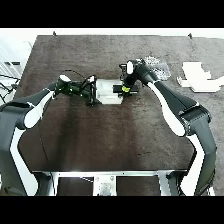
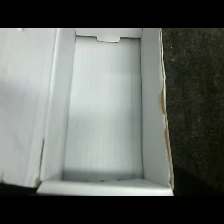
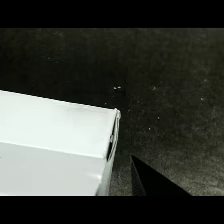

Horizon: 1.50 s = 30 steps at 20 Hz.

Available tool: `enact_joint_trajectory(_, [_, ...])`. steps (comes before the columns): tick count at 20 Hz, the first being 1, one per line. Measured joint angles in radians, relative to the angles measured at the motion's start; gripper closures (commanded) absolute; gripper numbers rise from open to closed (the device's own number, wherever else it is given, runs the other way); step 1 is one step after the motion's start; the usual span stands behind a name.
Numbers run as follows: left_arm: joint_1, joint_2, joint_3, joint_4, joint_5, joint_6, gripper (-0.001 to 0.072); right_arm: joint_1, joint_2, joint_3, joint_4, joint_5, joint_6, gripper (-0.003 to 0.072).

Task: Fold the box and place the chain.

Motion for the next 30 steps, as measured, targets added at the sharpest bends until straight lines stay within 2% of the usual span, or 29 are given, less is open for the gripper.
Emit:
enact_joint_trajectory(5, [0.000,0.000,0.000,0.000,0.000,0.000,0.0357,0.001,-0.008,0.018,-0.003,0.034,0.054,0.0410])
enact_joint_trajectory(10, [0.000,0.000,0.000,0.000,0.000,0.000,0.0357,0.013,-0.010,0.022,-0.002,0.048,0.100,0.0479])
enact_joint_trajectory(12, [0.000,0.000,0.000,0.000,0.000,0.000,0.0357,0.022,-0.010,0.022,0.000,0.051,0.111,0.0611])
enact_joint_trajectory(14, [0.000,0.000,0.000,0.000,-0.001,0.000,0.0357,0.029,-0.011,0.022,-0.006,0.053,0.120,0.0673])
enact_joint_trajectory(19, [0.000,0.000,0.000,0.000,-0.002,0.000,0.0357,0.035,-0.012,0.022,-0.006,0.046,0.124,0.0672])
enact_joint_trajectory(20, [0.000,0.000,0.000,0.000,-0.002,0.000,0.0357,0.035,-0.012,0.022,-0.005,0.044,0.124,0.0591])
enact_joint_trajectory(21, [0.000,0.000,0.000,0.001,-0.002,0.000,0.0357,0.035,-0.012,0.022,-0.002,0.040,0.124,0.0347])
enact_joint_trajectory(22, [0.000,0.000,0.000,0.000,-0.001,0.000,0.0357,0.036,-0.012,0.022,0.010,0.029,0.124,0.0216])
enact_joint_trajectory(30, [0.000,0.000,0.000,0.000,0.000,0.000,0.0357,0.036,0.040,0.022,-0.052,0.043,0.088,0.0217])
